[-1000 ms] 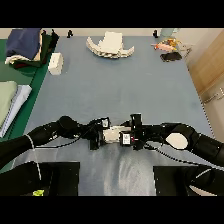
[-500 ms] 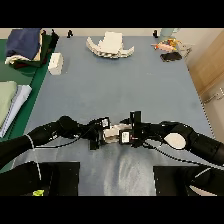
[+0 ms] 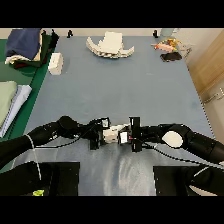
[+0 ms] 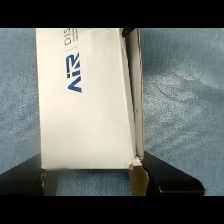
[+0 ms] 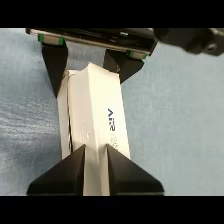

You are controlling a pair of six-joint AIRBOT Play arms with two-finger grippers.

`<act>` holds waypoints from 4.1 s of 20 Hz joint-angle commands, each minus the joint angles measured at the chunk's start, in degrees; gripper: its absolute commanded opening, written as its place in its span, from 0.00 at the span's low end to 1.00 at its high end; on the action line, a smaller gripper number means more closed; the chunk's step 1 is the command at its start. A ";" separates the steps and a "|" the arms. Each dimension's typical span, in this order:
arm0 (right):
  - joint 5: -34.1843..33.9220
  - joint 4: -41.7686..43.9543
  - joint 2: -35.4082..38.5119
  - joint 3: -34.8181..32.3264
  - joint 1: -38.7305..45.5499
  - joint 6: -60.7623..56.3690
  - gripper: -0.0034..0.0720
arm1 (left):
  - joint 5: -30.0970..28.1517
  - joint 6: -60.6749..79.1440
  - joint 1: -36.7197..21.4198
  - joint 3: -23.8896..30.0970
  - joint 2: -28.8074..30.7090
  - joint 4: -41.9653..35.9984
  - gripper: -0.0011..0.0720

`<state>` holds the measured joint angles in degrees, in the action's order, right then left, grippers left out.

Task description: Fold the box.

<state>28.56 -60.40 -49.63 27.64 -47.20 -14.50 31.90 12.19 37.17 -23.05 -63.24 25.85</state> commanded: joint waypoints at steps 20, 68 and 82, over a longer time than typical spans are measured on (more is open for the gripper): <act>-4.50 28.22 1.20 -0.33 -0.04 -9.40 0.05 | 0.04 -0.15 0.00 0.00 0.00 -0.13 0.71; -13.25 51.21 -6.32 -8.66 -0.02 3.17 0.05 | 0.07 -0.15 0.00 0.00 0.00 -0.13 0.71; -20.24 51.21 6.80 -5.40 0.04 -1.86 0.37 | 0.04 -0.15 0.00 0.00 0.02 -0.15 0.71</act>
<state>12.60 -9.65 -47.77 20.95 -47.18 -14.22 31.99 11.94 37.17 -23.05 -63.24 25.63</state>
